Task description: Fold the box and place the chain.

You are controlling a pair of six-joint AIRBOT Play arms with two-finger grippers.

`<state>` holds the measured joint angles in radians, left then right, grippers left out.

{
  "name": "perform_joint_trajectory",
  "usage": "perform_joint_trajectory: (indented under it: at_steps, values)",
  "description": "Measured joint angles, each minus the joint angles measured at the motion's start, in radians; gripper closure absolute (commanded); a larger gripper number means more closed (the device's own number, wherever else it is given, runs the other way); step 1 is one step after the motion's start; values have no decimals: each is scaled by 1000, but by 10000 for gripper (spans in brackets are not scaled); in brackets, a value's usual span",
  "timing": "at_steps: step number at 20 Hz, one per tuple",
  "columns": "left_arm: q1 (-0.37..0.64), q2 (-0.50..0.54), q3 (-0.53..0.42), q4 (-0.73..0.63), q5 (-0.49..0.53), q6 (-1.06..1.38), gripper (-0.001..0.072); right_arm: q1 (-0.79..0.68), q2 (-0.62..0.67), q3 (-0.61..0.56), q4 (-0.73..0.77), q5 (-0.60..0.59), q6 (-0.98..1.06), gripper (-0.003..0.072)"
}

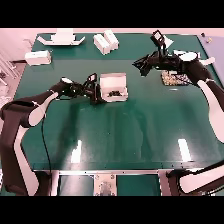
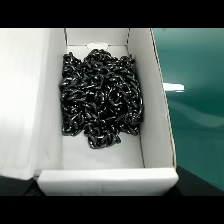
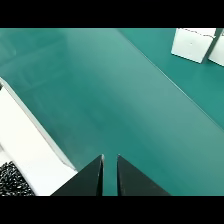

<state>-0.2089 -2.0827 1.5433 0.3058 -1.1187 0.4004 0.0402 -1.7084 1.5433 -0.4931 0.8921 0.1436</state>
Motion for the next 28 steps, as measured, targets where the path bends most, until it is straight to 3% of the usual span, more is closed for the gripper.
perform_joint_trajectory:
  at_steps: [11, 21, 28]
  values:
    - [0, 0, 0, 0, 0, 0, 78, -11, -283, 272, 77, 119, -128, 576]
    - [0, 0, 0, 0, -1, 0, 77, -7, -343, 305, 78, 227, -127, 571]
    - [2, 0, 0, 6, -9, 1, 77, 42, -345, 306, -16, 290, -83, 568]
